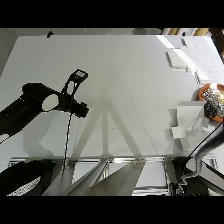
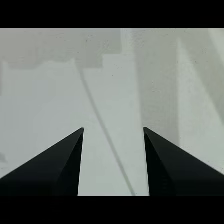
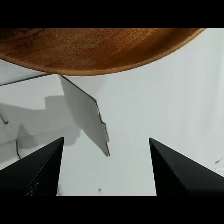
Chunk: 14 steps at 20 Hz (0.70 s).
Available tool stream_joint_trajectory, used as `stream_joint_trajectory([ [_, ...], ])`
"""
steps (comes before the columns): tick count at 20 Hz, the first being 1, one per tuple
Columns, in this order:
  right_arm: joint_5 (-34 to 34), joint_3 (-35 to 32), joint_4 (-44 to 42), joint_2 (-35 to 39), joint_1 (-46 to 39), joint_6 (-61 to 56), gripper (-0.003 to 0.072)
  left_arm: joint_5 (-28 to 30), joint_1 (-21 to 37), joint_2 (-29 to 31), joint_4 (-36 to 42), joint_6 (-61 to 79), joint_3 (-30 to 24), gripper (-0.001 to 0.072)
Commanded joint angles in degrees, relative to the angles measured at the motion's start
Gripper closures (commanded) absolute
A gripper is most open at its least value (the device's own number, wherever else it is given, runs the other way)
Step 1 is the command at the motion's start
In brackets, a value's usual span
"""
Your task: Fold the box and place the chain.
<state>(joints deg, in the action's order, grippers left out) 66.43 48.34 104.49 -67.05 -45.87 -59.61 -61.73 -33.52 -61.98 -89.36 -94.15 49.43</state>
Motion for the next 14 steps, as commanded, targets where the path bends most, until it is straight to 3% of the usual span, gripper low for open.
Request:
stream_joint_trajectory([
  [1, -1.4, 0.0, -0.6, -4.1, -1.0, 4.7, 0.0141, 0.0, 0.0, 0.0, 0.0, 0.0, 0.0, 0.0296],
  [3, -1.3, 0.0, -0.6, -6.9, -1.0, 4.6, 0.0193, 0.0, 0.0, 0.0, 0.0, 0.0, 0.0, 0.0296],
  [5, 0.5, 0.0, -0.9, -9.0, -1.0, 4.6, 0.0305, 0.0, 0.0, 0.0, 0.0, 0.0, 0.0, 0.0296],
  [8, 4.3, 0.0, -2.1, -9.6, -0.7, 4.6, 0.0543, 0.0, 0.0, 0.0, 0.0, 0.0, 0.0, 0.0296],
  [10, 6.5, 0.0, -3.7, -8.0, 0.9, 4.6, 0.0645, 0.0, 0.0, 0.0, 0.0, 0.0, 0.0, 0.0296],
  [14, 9.0, 0.0, -12.2, 0.2, 9.1, 4.6, 0.0667, 0.0, 0.0, 0.0, 0.0, 0.0, 0.0, 0.0296],
])
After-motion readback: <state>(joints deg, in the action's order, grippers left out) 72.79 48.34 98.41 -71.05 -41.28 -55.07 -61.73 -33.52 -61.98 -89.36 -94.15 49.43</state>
